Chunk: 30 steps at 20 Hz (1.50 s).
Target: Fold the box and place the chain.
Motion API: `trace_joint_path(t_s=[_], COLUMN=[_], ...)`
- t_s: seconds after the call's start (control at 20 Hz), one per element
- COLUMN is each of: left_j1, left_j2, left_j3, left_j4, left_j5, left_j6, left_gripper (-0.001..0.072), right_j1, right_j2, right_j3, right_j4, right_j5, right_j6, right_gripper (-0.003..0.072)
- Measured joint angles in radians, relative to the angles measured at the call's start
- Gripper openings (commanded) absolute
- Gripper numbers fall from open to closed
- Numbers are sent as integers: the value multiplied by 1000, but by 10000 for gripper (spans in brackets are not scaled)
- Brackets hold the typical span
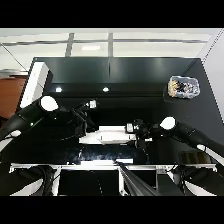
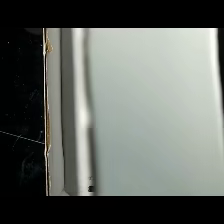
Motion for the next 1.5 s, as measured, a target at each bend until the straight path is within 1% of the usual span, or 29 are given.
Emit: trace_joint_path(t_s=[0.15, 0.3, 0.45, 0.55, 0.65, 0.8, 0.9, 1.1, 1.25, 1.5], left_j1=[1, -27, -98, -153, -200, -238, -249, -259, -261, -261], left_j2=[6, 28, 62, 78, 84, 72, 44, -23, -37, -19], left_j3=[0, 0, 0, 0, -2, -6, -7, -7, -6, -7], left_j4=[24, 23, 16, 13, 12, 13, 11, 15, 13, 23], left_j5=[-76, -133, -116, -37, 88, 276, 357, 451, 465, 467], left_j6=[-70, -168, -258, -290, -312, -340, -346, -352, -356, -356], left_gripper=[25, 25, 26, 27, 28, 29, 29, 29, 29, 29], right_j1=[0, 0, 0, 0, 0, 0, 0, 0, 0, 0], right_j2=[0, 0, 0, 0, 0, 0, 0, 0, 0, 0], right_j3=[0, 0, 0, 0, 0, 0, 0, 0, 0, 0], right_j4=[-3, -4, -5, -5, -6, -3, -2, -4, -5, -6], right_j5=[-3, -8, -10, -12, -18, -29, -36, -37, -38, -38], right_j6=[0, 0, 0, 0, 0, 4, 5, 2, 1, -2], right_gripper=[347, 347, 347, 346, 346, 347, 347, 347, 346, 347])
